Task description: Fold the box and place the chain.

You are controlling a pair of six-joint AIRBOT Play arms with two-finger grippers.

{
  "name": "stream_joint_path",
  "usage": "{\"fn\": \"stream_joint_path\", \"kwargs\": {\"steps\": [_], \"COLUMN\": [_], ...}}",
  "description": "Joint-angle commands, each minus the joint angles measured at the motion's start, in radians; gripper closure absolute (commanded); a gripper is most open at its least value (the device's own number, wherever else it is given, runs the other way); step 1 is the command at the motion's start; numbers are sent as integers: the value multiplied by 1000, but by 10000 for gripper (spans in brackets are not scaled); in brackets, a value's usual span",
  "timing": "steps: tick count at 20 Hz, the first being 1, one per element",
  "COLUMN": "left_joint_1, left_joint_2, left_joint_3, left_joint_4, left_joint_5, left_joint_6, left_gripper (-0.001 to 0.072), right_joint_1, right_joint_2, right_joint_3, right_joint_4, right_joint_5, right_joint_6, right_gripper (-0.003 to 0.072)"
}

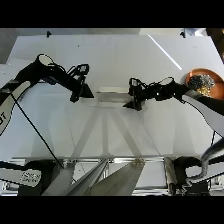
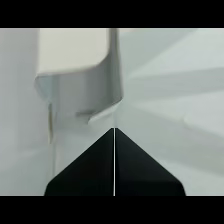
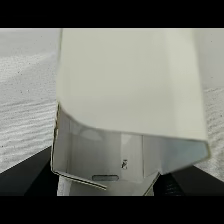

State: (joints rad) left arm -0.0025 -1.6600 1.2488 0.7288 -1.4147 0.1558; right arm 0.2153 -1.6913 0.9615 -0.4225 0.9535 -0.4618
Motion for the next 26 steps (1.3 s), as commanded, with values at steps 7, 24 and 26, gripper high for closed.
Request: {"fn": "stream_joint_path", "kwargs": {"steps": [7,24,26], "left_joint_1": [-102,-83,-48], "left_joint_2": [3,-76,-39], "left_joint_3": [-3,-6,-6], "left_joint_4": [-296,-380,-373], "left_joint_5": [357,512,404], "left_joint_6": [5,-77,-77], "left_gripper": [698,697,696], "right_joint_1": [0,0,0], "right_joint_2": [0,0,0], "right_joint_3": [1,1,1], "right_joint_4": [0,0,0], "right_joint_5": [0,0,0], "right_joint_6": [0,0,0], "right_gripper": [165,165,165]}}
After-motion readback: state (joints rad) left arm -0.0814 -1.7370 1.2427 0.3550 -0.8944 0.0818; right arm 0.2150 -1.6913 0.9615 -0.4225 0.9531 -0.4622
